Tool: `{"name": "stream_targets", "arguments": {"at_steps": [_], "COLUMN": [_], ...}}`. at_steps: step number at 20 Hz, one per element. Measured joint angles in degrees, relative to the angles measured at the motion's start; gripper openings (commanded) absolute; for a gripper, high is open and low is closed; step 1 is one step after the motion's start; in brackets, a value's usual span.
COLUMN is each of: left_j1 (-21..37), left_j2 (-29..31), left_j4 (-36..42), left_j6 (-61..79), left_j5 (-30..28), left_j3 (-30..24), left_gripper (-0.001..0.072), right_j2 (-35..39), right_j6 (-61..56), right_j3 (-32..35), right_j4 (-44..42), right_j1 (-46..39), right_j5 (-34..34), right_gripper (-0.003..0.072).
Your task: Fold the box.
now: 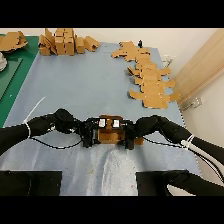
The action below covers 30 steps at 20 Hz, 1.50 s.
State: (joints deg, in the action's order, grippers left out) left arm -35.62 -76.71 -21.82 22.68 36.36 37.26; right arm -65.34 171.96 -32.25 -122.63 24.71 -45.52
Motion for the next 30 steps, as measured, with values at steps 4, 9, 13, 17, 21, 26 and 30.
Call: {"name": "stream_targets", "arguments": {"at_steps": [4,9,13,17,21,26,30], "left_j1": [-0.1,-0.1,-0.1,-0.1,-0.1,-0.1,-0.2], "left_j2": [0.0,0.0,0.0,0.0,0.0,0.0,0.0], "left_j4": [-0.2,-0.2,-0.2,-0.2,-0.2,-0.2,-0.3], "left_j6": [-0.2,-0.2,-0.2,-0.2,-0.2,-0.1,0.0], "left_j5": [0.0,0.1,0.1,0.1,0.1,0.1,0.2], "left_j3": [0.0,0.0,0.0,0.0,0.0,0.0,0.0], "left_gripper": [0.0526,0.0526,0.0526,0.0526,0.0526,0.0526,0.0526], "right_j2": [0.0,0.0,0.0,0.0,0.0,0.0,0.0], "right_j6": [0.0,0.0,0.0,0.0,0.0,0.0,0.0], "right_j3": [0.0,0.0,0.0,0.0,0.0,0.0,0.0], "right_j4": [0.0,0.0,0.0,0.0,1.5,3.0,3.8], "right_j1": [0.0,0.0,0.0,0.0,0.0,0.0,0.0], "right_j5": [0.0,0.0,0.0,-0.1,-0.5,-1.2,-2.0], "right_gripper": [0.0454,0.0454,0.0454,0.0454,0.0454,0.0455,0.0710]}}
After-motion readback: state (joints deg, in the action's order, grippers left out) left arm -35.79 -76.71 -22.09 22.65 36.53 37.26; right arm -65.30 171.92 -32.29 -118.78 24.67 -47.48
